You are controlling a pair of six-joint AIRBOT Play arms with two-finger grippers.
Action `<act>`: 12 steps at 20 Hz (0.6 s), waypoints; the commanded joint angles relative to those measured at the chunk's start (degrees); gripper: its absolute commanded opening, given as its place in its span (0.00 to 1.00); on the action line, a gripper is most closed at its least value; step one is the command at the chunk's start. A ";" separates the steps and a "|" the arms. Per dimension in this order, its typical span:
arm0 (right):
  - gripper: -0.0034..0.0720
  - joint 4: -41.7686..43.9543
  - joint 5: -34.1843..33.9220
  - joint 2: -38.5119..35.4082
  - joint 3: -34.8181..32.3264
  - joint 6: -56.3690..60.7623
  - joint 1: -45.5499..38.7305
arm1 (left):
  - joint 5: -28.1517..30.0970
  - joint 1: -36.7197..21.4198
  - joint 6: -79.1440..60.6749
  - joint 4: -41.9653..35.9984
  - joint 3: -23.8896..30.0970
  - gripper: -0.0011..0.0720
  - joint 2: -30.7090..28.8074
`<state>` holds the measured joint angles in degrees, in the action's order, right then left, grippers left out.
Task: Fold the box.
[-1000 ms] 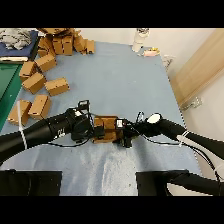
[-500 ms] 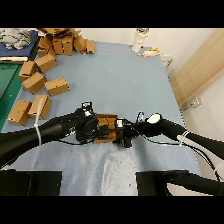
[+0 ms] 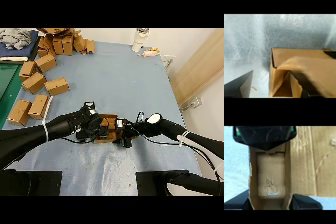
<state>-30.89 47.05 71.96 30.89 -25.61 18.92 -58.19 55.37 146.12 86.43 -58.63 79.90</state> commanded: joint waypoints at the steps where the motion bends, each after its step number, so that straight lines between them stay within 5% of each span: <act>1: 0.71 0.00 0.00 0.00 -0.02 0.02 0.02 | -0.52 -0.11 -4.02 1.20 -2.14 0.89 1.16; 12: 0.71 0.00 0.02 -0.02 -0.02 0.02 0.02 | -1.33 -0.02 -7.26 1.29 -3.91 0.89 2.97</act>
<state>-30.89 47.05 71.96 30.89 -25.61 18.92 -59.42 55.37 139.24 87.61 -62.43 82.76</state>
